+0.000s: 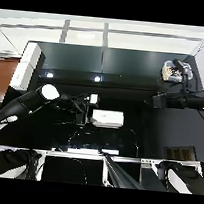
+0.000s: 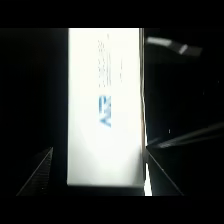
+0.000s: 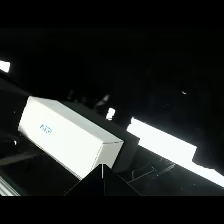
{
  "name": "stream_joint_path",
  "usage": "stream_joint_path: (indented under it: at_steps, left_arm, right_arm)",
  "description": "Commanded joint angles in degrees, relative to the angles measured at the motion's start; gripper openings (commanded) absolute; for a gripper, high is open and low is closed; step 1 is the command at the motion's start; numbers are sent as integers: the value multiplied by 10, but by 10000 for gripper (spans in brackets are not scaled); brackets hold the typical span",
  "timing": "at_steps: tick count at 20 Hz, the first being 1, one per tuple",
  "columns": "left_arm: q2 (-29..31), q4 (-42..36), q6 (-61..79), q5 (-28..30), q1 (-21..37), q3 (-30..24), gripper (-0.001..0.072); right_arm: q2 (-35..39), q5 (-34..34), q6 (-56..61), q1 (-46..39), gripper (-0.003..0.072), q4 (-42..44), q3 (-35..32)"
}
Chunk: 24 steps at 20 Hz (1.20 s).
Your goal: Fold the box and place the chain.
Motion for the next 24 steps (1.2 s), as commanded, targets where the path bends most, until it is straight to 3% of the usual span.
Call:
stream_joint_path:
  at_steps: [1, 4, 9, 12, 18, 21, 24]
  left_arm:
    - [3, -42, -23, 24, -38, 34, 710]
    - [-61, -34, -94, 86, -82, 67, 710]
    - [-143, 35, -219, 24, -92, 131, 710]
    - [-153, 49, -227, -26, -92, 144, 710]
    - [-153, 58, -226, -36, -92, 146, 710]
    - [-153, 122, -227, -66, -104, 161, 710]
    - [-155, 195, -286, -61, -131, 176, 709]
  right_arm:
    - [21, 18, 5, -27, 12, -6, 1]
    - [21, 9, -5, -27, 12, -4, 0]
    - [21, 3, -8, -27, 12, -6, 0]
    - [21, -6, -13, -27, 12, -8, 0]
    - [21, -6, -19, -27, 12, -9, 0]
    - [21, -6, -19, -27, 12, -12, 0]
    - [21, -6, -19, -27, 12, -27, 0]
